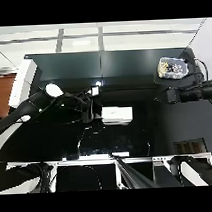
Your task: Fold the box and place the chain.
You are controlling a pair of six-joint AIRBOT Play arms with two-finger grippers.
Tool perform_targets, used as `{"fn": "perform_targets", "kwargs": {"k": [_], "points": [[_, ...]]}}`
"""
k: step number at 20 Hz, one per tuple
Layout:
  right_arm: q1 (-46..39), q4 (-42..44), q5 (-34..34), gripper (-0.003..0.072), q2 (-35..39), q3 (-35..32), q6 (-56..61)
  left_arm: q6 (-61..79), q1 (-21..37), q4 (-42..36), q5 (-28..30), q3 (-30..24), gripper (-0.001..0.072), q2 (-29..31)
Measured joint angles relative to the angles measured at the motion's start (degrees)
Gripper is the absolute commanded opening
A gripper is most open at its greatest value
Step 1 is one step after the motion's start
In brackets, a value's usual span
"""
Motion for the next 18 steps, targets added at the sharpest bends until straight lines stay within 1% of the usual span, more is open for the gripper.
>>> {"fn": "perform_targets", "kwargs": {"k": [3, 7, 9, 13, 18], "points": [[-1.44, -1.29, -2.25, 0.0016, 0.94, -0.39, 0.24, -4.48, -3.56, 0.39, 0.09, 4.85, 0.072, -2.05], [-2.14, -2.03, -5.05, 0.0017, 1.38, -0.76, 0.42, -9.16, -8.02, 0.5, 1.7, 12.5, 0.072, -8.61], [-2.25, -2.25, -5.42, 0.0017, 1.44, -0.83, 0.39, -11.06, -9.31, 0.59, 2.01, 14.78, 0.072, -11.45], [-2.38, -2.51, -5.97, 0.0017, 1.51, -0.83, 0.13, -14.82, -10.36, 0.68, 1.99, 16.65, 0.0719, -14.73], [-2.38, -2.58, -6.91, 0.0017, 1.51, -0.85, -0.09, -16.98, -10.73, 0.74, -0.96, 17.42, 0.072, -15.98]]}}
